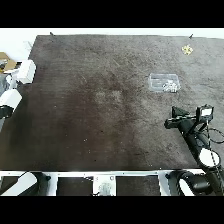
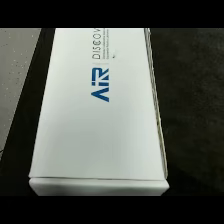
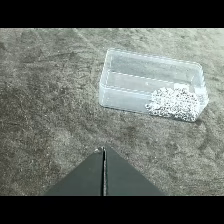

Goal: Fold the box and place the chain.

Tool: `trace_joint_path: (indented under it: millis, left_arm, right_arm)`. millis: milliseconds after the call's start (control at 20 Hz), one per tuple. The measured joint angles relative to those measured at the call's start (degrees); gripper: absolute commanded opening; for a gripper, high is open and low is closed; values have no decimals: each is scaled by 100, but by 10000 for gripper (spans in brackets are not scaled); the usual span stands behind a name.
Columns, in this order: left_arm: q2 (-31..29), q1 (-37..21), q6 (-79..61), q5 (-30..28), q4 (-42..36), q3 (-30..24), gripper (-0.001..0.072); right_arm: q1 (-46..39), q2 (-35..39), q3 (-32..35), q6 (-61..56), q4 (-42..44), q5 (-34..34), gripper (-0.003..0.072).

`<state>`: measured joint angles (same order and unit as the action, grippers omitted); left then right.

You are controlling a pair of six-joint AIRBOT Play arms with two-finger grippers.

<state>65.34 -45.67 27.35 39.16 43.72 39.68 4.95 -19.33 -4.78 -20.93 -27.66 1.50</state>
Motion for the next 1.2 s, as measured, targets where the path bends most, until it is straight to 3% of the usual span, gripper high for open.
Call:
trace_joint_path:
  millis: [350,800,1200]
  left_arm:
    - [723,-22,-822,-61,-238,350,5]
    - [970,431,-1241,-638,-507,396,7]
    - [1486,485,-927,-289,-144,754,7]
  right_arm:
    - [0,0,0,2,2,-17,3]
    - [0,0,0,4,2,-22,3]
    - [0,0,35,9,0,-24,3]
